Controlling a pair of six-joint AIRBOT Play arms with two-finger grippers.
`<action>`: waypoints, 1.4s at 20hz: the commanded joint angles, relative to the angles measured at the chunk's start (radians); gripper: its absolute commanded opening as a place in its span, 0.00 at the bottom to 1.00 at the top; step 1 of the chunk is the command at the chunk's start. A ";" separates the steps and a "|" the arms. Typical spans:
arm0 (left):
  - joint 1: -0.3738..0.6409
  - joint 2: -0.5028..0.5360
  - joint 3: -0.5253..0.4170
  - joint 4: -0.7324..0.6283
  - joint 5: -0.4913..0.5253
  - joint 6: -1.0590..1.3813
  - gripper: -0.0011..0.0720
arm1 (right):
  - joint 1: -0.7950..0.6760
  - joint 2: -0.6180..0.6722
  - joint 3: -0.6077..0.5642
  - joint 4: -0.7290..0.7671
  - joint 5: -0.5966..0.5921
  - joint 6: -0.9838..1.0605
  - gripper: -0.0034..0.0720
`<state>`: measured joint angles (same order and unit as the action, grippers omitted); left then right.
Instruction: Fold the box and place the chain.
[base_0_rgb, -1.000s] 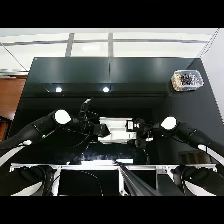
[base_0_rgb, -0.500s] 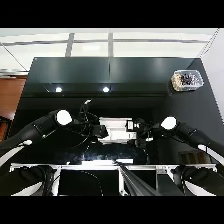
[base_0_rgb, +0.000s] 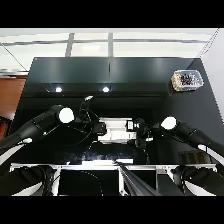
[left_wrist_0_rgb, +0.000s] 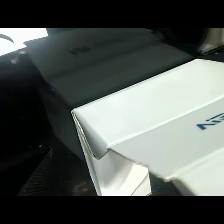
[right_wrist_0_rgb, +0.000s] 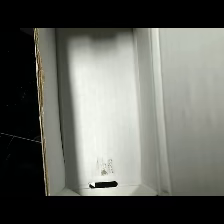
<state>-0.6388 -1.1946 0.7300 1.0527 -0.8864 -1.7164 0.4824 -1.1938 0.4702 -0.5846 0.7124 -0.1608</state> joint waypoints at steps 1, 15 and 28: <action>-0.071 -0.002 0.056 0.199 -0.037 -0.182 0.96 | 0.000 0.001 0.000 0.000 0.000 0.000 0.30; -0.218 -0.056 0.128 0.321 -0.094 -0.452 0.77 | 0.000 0.001 0.000 0.000 0.000 0.000 0.30; -0.277 -0.064 0.164 0.423 -0.137 -0.684 0.51 | 0.000 0.001 0.000 0.000 0.000 0.000 0.30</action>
<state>-0.9066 -1.2545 0.8909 1.4494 -1.0149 -2.3505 0.4824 -1.1938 0.4702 -0.5846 0.7120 -0.1604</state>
